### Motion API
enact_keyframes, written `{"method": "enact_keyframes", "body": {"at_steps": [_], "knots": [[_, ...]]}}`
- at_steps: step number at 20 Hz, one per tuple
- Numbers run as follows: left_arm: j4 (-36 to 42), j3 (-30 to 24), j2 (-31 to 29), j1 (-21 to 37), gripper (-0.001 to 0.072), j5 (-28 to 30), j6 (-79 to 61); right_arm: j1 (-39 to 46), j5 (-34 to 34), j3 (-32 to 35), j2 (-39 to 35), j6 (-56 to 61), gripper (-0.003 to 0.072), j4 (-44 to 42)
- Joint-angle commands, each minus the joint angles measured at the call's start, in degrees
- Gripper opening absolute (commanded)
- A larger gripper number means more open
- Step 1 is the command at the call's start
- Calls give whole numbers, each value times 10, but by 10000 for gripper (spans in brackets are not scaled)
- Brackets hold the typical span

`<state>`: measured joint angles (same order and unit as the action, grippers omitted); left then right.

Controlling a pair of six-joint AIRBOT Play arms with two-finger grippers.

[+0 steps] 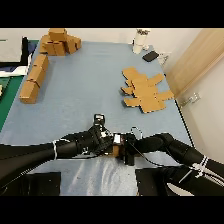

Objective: Fold the box.

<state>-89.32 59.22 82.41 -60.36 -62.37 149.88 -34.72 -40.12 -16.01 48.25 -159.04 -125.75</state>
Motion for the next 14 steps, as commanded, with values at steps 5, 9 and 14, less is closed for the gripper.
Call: {"method": "enact_keyframes", "body": {"at_steps": [5,9,14], "knots": [[10,18,0,0,512,2,-1,0,0,0,0,0,493,0],[10,25,0,0,513,-10,-6,0,0,0,0,0,493,0],[8,25,0,5,513,-23,-24,0,0,0,0,0,493,0]]}}
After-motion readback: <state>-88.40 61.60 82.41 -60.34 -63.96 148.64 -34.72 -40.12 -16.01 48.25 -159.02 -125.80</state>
